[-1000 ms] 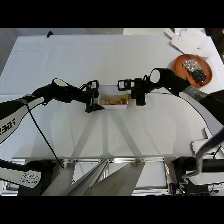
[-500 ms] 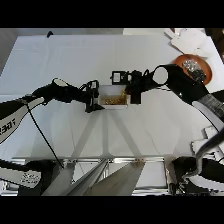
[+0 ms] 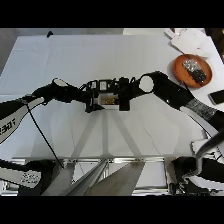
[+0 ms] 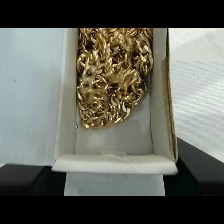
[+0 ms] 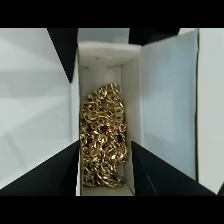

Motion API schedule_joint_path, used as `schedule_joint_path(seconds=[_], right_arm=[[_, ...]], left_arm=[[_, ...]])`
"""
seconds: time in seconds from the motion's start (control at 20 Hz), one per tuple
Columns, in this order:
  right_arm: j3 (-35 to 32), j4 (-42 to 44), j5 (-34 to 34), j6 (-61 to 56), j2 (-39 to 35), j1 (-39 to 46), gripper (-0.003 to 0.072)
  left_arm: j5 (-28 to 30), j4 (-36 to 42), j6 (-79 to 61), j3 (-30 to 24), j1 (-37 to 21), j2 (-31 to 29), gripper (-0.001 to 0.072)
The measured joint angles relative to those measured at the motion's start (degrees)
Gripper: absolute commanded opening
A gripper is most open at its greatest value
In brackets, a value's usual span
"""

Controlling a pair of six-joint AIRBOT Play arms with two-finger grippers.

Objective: Fold the box and place the chain.

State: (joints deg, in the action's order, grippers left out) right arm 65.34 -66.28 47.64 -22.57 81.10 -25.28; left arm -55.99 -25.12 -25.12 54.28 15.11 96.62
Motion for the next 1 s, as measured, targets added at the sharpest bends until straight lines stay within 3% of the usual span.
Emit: schedule_joint_path(seconds=[0.15,0.25,0.3,0.4,0.6,0.8,1.0], right_arm=[[1.8,0.9,3.4,-2.2,-0.5,0.1,0.0348],[4.9,1.5,8.3,-3.9,-0.6,0.6,0.0222],[6.8,1.6,10.6,-4.8,-0.7,1.0,0.0211],[10.4,2.1,13.9,-5.9,-0.7,2.3,0.0212],[15.5,6.0,12.3,-7.9,2.1,7.3,0.0213],[17.2,9.6,11.2,-10.6,8.1,10.7,0.0214],[17.7,13.4,14.9,-11.1,13.1,11.5,0.0217]], left_arm=[[0.0,0.0,0.0,0.0,0.0,0.0,0.0214],[0.0,0.0,0.0,0.0,0.0,0.0,0.0214],[0.0,0.0,0.0,0.0,0.0,0.0,0.0214],[0.0,0.0,0.0,0.0,0.0,0.0,0.0214],[0.0,0.0,0.0,0.0,0.0,0.0,0.0214],[0.0,0.0,0.0,0.0,0.0,0.0,0.0214],[0.0,0.0,0.0,0.0,0.0,0.0,0.0214]])
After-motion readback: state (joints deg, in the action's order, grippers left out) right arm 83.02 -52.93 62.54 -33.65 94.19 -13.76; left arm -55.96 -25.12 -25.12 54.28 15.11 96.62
